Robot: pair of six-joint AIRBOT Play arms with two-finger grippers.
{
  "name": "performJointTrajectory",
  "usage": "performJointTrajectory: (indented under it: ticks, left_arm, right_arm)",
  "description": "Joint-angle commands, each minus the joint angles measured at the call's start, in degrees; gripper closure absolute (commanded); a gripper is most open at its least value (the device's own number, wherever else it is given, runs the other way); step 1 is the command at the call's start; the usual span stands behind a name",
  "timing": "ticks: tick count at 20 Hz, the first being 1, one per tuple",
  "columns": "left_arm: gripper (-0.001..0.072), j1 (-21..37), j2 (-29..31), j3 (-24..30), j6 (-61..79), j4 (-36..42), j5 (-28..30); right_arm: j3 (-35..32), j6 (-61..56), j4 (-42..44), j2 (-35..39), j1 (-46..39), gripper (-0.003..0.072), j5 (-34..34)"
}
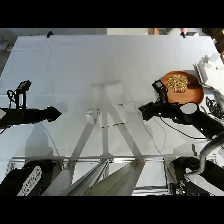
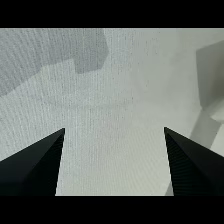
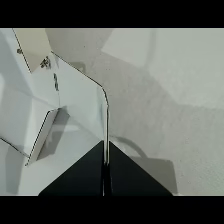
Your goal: Fold the box and place the chain.
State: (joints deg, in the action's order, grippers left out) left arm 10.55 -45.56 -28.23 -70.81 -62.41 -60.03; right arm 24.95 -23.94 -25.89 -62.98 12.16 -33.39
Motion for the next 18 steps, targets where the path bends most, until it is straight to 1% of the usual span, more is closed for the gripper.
performJointTrajectory:
  ticks: [1, 3, 5, 9, 13, 18]
  left_arm:
    - [0.0014, 0.0, 0.0, 0.0, 0.0, 0.0, 0.0]
    - [0.0014, 0.0, 0.0, 0.0, 0.0, 0.0, 0.0]
    - [0.0014, 0.0, 0.0, 0.0, 0.0, 0.0, 0.0]
    - [0.0014, 0.0, 0.0, 0.0, 0.0, 0.0, 0.3]
    - [0.0014, 0.0, 0.0, 0.0, 0.0, 1.2, 0.3]
    - [0.0015, 0.0, 0.0, 0.0, 0.0, 9.2, 0.2]
  right_arm:
    - [-0.1, 1.9, 5.3, -0.5, 0.0, 0.0681, 0.5]
    - [-0.1, 1.1, 7.5, -0.5, 0.0, 0.0682, 2.8]
    - [-0.1, 0.8, 7.9, -0.5, 0.0, 0.0682, 4.2]
    - [-0.1, 0.8, 6.6, -0.5, 0.0, 0.0680, 2.3]
    - [-0.1, 0.8, 6.6, -0.5, 0.0, 0.0678, 2.3]
    - [-0.1, 0.9, 6.6, -0.5, 0.0, 0.0678, 2.4]
